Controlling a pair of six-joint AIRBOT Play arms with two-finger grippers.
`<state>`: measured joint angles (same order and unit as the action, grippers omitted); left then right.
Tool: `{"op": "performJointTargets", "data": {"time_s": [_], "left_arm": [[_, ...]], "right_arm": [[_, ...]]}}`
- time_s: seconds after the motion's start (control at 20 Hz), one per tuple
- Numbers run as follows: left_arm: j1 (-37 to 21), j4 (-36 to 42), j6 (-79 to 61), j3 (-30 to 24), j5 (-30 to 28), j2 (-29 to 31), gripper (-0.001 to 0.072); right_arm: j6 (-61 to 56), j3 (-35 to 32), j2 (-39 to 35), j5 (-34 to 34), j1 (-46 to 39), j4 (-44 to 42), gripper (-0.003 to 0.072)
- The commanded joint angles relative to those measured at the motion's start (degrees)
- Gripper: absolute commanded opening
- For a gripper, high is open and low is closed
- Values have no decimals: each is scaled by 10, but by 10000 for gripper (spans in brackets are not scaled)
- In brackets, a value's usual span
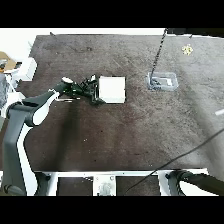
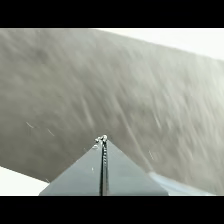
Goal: Fold the box and place the chain.
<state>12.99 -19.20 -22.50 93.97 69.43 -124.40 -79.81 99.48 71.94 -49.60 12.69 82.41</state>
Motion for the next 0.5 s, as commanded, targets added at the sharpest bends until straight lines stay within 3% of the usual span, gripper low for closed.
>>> {"op": "performJointTargets", "data": {"time_s": [0.0, 0.45], "left_arm": [[0, 0, 0, 0, 0, 0, 618], [0, 0, 0, 0, 0, 0, 618]], "right_arm": [[12, 0, -22, 56, 56, 0, -1], [18, -2, 56, 36, 170, 0, -1]]}}
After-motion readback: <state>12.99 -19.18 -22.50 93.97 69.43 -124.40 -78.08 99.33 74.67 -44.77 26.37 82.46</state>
